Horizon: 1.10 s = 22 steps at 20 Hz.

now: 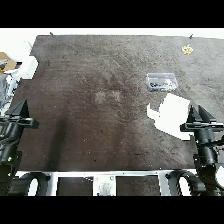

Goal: Fold the box and place the chain.

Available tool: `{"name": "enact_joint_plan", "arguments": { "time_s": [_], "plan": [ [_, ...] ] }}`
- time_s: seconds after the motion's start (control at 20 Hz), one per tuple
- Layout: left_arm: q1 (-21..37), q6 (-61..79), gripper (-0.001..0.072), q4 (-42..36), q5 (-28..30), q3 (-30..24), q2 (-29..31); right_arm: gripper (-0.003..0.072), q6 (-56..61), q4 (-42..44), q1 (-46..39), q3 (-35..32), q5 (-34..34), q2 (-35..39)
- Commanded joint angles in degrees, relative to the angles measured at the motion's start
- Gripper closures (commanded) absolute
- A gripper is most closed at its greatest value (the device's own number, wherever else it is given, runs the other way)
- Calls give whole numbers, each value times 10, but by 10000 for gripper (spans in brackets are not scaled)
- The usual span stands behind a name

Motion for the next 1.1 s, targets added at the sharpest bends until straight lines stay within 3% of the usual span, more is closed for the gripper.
{"name": "enact_joint_plan", "arguments": {
  "time_s": [0.0, 0.05, 0.15, 0.35, 0.75, 0.95, 1.05],
  "plan": [
    [0, 0, 698, 0, 0, 0, 0, 421, 0, 0, 0, 0, 0, 0],
    [0, 0, 698, 0, 0, 0, 0, 421, 0, -3, 0, 1, 0, 0],
    [0, 0, 697, 0, 0, 0, 0, 304, 1, -2, 0, 13, -24, 0],
    [0, 0, 698, 0, 0, 0, 0, 301, 1, 0, 0, 74, -57, -23],
    [0, 0, 697, 0, 0, 0, 0, 303, 1, 78, 0, 228, -57, -254],
    [0, 0, 697, 0, 0, 0, 0, 301, 1, 121, -16, 259, -53, -354],
    [0, 0, 698, 0, 0, 0, 0, 301, 1, 153, -48, 260, -16, -391]
  ]
}}
